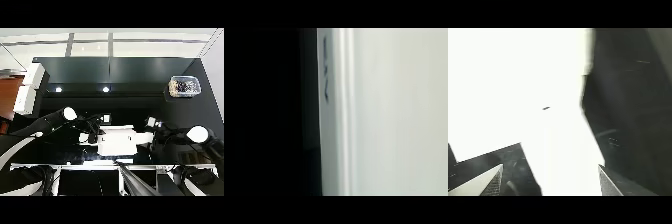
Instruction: Fold the box and place the chain.
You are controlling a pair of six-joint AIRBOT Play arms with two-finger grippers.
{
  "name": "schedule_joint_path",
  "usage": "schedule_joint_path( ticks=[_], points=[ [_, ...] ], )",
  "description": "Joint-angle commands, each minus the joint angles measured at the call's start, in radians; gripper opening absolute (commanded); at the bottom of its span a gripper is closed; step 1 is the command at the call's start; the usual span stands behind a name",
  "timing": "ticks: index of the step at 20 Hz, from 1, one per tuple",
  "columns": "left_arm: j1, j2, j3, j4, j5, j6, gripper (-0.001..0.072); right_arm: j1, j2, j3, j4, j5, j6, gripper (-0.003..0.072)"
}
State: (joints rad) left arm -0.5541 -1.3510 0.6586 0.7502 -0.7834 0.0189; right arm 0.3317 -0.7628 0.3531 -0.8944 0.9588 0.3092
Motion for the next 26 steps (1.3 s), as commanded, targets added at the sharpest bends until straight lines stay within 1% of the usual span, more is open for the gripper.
schedule_joint_path(
  ticks=[1,5,7,10,13,15,16,21,23,25,26],
  points=[
    [0.006,0.0,0.002,0.002,-0.013,-0.005,0.0029,0.097,-0.074,-0.001,-0.002,-0.006,-0.056,0.0688],
    [0.006,0.0,0.002,0.001,-0.012,-0.004,0.0028,0.106,-0.109,-0.001,-0.005,0.008,-0.108,0.0688],
    [0.006,0.0,0.002,0.001,-0.013,-0.005,0.0029,0.143,-0.125,-0.001,-0.006,0.01,-0.133,0.0688],
    [0.006,0.0,0.002,0.001,-0.013,-0.005,0.0029,0.23,-0.141,-0.001,0.001,-0.048,-0.135,0.0688],
    [0.006,0.0,0.002,0.001,-0.013,-0.004,0.0029,0.282,-0.151,-0.001,0.005,-0.113,-0.135,0.0688],
    [0.006,0.0,0.002,0.001,-0.013,-0.005,0.0029,0.288,-0.156,-0.001,0.008,-0.162,-0.135,0.0688],
    [0.006,0.0,0.002,0.001,-0.013,-0.005,0.0029,0.288,-0.159,-0.001,0.008,-0.167,-0.135,0.0688],
    [0.006,0.0,0.002,0.001,-0.013,-0.005,0.0029,0.289,-0.161,0.002,0.013,-0.174,-0.135,0.0688],
    [0.006,0.0,0.002,0.001,-0.013,-0.004,0.0028,0.292,-0.161,0.002,0.044,-0.148,-0.139,0.0688],
    [0.006,0.0,0.002,0.001,-0.013,-0.005,0.0028,0.308,-0.161,0.002,0.064,-0.154,-0.135,0.0687],
    [0.006,0.0,0.002,0.001,-0.013,-0.005,0.0029,0.314,-0.161,0.002,0.089,-0.169,-0.101,0.0687]
  ],
)
